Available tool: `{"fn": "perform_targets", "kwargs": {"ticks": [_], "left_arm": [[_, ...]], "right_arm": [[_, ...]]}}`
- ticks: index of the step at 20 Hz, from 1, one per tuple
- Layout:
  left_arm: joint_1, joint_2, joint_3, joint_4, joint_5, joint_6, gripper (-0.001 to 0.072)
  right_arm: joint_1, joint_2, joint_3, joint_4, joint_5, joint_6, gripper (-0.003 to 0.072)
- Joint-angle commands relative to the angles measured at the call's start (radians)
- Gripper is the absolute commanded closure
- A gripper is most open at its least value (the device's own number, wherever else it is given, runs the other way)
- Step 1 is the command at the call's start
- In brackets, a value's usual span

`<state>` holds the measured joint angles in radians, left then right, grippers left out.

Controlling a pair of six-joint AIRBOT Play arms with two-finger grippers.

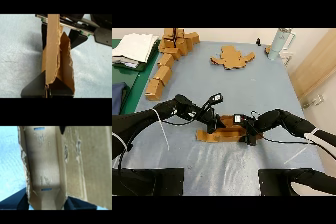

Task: Fold the box.

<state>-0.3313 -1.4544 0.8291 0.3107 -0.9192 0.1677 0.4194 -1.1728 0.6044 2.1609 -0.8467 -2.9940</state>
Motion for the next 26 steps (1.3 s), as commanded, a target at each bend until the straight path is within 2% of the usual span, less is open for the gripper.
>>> {"fn": "perform_targets", "kwargs": {"ticks": [1,4,8,15,21,23,26], "left_arm": [[0.0,0.0,0.0,0.0,0.0,0.0,0.0696],[0.001,0.0,0.0,0.0,0.013,0.0,0.0697],[0.002,0.0,0.011,-0.001,0.16,0.0,0.0697],[0.001,-0.001,0.011,-0.005,0.161,-0.001,0.0696],[0.0,0.0,0.011,-0.024,0.136,-0.003,0.0696],[0.0,0.0,0.011,-0.026,0.084,-0.003,0.0696],[0.0,0.0,0.011,-0.026,-0.05,-0.003,0.0696]], "right_arm": [[0.0,0.0,0.001,0.002,0.0,0.001,0.0168],[0.0,0.0,0.001,0.002,0.0,0.001,0.0168],[0.0,0.0,0.001,0.001,0.0,0.001,0.0169],[0.0,0.0,0.001,0.002,0.0,0.001,0.0169],[0.0,0.0,0.001,0.001,0.001,0.0,0.0169],[0.0,0.0,0.001,0.001,0.001,0.0,0.0169],[0.0,0.0,0.001,0.001,0.001,0.0,0.0169]]}}
